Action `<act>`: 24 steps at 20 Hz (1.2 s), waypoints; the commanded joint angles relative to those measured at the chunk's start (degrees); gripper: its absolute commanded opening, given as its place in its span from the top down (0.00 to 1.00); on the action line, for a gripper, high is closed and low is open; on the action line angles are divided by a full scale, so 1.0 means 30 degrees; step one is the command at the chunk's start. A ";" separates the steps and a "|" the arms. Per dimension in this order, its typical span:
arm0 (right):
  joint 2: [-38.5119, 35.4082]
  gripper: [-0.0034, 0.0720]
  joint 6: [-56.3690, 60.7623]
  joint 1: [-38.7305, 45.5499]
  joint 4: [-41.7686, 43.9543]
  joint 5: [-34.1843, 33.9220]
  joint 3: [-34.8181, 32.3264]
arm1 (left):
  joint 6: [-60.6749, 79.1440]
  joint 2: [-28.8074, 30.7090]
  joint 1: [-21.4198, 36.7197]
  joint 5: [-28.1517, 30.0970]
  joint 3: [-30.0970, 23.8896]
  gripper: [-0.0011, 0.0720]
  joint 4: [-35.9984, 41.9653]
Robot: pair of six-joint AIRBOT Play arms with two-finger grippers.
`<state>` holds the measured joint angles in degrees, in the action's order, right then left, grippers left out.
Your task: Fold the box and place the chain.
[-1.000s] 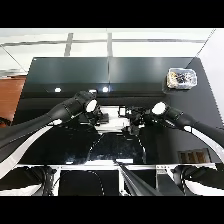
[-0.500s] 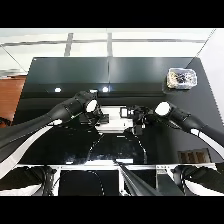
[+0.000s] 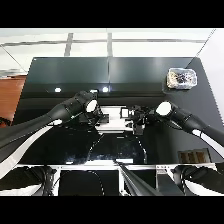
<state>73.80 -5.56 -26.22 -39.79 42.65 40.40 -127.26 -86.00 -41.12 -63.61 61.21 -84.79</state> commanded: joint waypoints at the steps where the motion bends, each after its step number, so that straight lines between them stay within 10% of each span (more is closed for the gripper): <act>1: 0.0233 0.65 -0.0022 -0.0015 0.2863 -0.0277 0.0015 | -0.0015 -0.0015 0.0000 0.0015 0.0022 0.95 0.0080; 12: 0.1246 0.74 0.0342 -0.0007 0.4401 -0.0219 0.0007 | -0.0015 -0.0015 0.0015 0.0015 0.0022 0.95 0.0073; 13: 0.1246 0.46 0.0648 -0.0007 0.4415 -0.0313 0.0007 | -0.0015 -0.0015 0.0015 0.0022 0.0022 0.95 0.0080; 14: 0.1246 0.43 0.0736 0.0000 0.4357 -0.0226 0.0007 | -0.0015 -0.0015 0.0015 0.0015 0.0022 0.95 0.0080; 15: 0.1246 0.74 0.0787 0.0007 0.4233 -0.0117 0.0007 | -0.0015 -0.0015 0.0015 0.0015 0.0022 0.95 0.0080; 17: 0.1246 0.31 0.1020 0.0007 0.4401 -0.0160 0.0007 | -0.0015 -0.0015 0.0015 0.0015 0.0022 0.95 0.0080; 20: 0.0976 0.94 0.3563 0.0262 0.3373 0.0474 0.0022 | -0.0015 -0.0015 0.0015 0.0015 0.0022 0.95 0.0087; 24: -0.1916 0.94 1.4950 0.3381 -0.0962 0.4539 0.0976 | -0.0015 -0.0015 0.0022 0.0015 0.0022 0.95 0.0080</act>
